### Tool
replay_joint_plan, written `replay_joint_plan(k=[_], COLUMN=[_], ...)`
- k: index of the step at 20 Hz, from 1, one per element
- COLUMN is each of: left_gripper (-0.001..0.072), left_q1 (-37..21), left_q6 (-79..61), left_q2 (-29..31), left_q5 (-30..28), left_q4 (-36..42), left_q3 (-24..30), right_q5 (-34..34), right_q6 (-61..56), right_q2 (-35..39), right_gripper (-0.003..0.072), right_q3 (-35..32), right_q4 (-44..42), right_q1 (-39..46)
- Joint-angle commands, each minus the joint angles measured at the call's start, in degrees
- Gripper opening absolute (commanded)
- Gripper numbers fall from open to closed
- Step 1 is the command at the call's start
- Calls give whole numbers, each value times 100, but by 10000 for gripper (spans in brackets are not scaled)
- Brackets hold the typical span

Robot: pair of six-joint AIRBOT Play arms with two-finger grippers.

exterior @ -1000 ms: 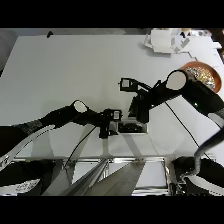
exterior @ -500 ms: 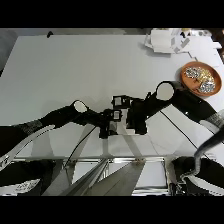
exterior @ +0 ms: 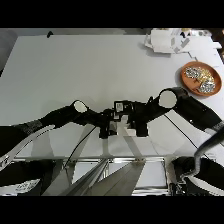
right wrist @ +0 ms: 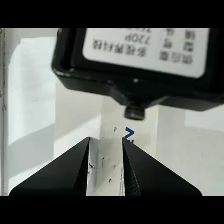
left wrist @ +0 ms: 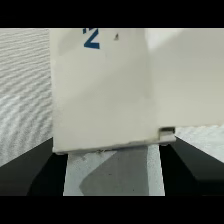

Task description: Fold the box and place the chain.

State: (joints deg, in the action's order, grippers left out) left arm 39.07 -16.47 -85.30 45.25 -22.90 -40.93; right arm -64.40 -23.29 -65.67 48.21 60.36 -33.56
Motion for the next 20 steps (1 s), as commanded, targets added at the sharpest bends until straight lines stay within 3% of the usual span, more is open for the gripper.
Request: replay_joint_plan(k=[1, 10, 12, 20], left_gripper=[150, 150, 150, 150], left_q1=[-4, -4, -4, -4], left_q6=[-2, -2, -2, -2], left_q2=[2, 2, 2, 2], left_q5=[0, 0, 0, 0], left_q4=[-2, -2, -2, -2], left_q3=[0, 0, 0, 0], right_q5=[420, 551, 551, 450], right_q6=[-85, -85, -85, -350], right_q2=[68, 68, 68, 68], right_gripper=[214, 156, 110, 110], right_q3=[-212, -212, -212, -212], right_q4=[243, 280, 280, 260], right_q1=[-7, -7, -7, -4])
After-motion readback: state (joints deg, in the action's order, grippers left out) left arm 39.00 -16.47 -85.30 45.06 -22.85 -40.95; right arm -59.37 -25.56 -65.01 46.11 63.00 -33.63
